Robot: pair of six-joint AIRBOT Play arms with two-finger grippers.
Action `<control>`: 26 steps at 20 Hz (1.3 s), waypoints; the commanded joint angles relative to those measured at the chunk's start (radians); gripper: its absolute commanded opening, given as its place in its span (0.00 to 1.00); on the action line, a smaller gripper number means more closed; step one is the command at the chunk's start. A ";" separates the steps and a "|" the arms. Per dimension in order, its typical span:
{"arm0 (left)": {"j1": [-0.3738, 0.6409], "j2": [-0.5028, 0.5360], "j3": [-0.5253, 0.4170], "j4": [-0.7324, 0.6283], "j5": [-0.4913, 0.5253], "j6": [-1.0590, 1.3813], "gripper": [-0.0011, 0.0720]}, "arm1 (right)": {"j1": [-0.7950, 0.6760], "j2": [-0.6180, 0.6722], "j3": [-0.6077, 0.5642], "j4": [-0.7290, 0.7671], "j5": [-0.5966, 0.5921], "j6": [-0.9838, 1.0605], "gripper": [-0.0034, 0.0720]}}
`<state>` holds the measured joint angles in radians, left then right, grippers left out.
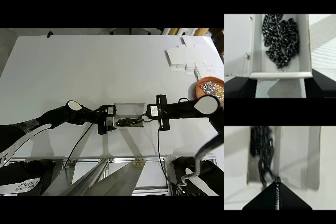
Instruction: Fold the box and place the chain.
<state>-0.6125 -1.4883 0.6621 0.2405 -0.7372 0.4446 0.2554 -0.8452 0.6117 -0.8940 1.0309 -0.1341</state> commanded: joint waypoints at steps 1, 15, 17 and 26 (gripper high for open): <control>0.000 0.000 0.000 0.000 0.000 0.000 0.30 | 0.140 0.056 0.000 0.193 -0.050 0.006 0.07; 0.000 0.000 0.000 0.000 0.000 0.000 0.30 | 0.319 -0.123 0.000 0.097 -0.328 0.060 0.40; 0.000 0.000 0.000 0.000 0.000 0.000 0.30 | 0.232 -0.031 0.000 -0.010 -0.228 0.064 0.40; 0.000 0.000 0.000 0.000 0.000 0.000 0.30 | -0.190 -0.048 -0.099 -0.154 -0.039 0.045 0.38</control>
